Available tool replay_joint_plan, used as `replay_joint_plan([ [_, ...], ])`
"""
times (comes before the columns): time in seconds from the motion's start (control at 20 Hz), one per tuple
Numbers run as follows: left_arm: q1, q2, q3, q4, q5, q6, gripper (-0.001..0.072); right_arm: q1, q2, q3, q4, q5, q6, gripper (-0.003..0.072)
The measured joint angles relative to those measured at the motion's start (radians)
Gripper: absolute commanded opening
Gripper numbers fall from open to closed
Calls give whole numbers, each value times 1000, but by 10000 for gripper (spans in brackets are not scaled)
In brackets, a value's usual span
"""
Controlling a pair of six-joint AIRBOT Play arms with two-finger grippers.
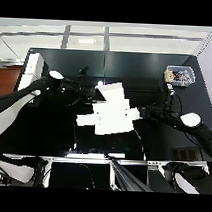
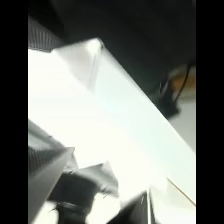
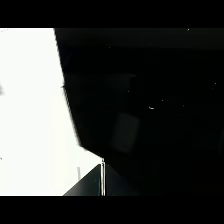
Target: Fold the box and place the chain.
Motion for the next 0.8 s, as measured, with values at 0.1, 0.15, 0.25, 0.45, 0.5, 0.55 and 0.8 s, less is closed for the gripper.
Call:
replay_joint_plan([
  [0.1,-14,-69,83,34,-98,36,192,1,0,-1,-10,-5,0,19],
  [0.15,-20,-97,119,48,-158,62,121,2,0,-1,-12,-6,0,19],
  [0.25,-28,-143,180,85,-265,108,123,3,0,-1,-16,-5,0,19],
  [0.45,-41,-189,249,143,-350,137,31,3,0,-1,-21,6,1,19],
  [0.5,-44,-194,257,154,-361,144,27,3,0,-1,-23,7,1,19],
  [0.55,-47,-197,265,152,-369,158,26,3,0,-1,-23,10,2,19],
  [0.8,-49,-200,301,180,-378,180,23,-3,0,6,-39,10,5,633],
])
